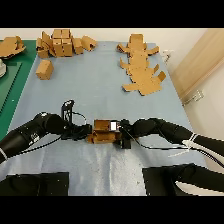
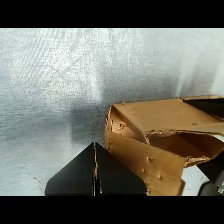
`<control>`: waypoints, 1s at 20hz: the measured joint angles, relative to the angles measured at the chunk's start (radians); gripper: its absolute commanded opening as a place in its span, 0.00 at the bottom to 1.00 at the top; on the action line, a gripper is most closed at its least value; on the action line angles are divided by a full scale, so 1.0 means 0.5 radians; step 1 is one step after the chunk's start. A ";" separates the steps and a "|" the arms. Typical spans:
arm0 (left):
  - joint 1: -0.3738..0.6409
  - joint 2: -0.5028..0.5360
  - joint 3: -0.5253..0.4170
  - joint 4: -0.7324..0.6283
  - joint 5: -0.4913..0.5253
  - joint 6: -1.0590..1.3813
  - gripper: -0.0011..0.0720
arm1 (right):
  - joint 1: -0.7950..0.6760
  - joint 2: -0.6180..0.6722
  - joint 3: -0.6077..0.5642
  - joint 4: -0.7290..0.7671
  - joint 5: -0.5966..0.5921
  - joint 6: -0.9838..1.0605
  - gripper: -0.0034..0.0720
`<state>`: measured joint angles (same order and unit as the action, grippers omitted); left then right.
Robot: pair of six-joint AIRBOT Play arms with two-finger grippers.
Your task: Fold the box.
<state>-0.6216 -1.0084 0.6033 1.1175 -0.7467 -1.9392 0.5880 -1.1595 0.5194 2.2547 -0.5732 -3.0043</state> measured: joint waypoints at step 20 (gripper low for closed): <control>-0.099 -0.028 0.027 -0.125 0.075 0.201 0.03 | 0.000 0.000 0.000 0.001 0.001 0.000 0.63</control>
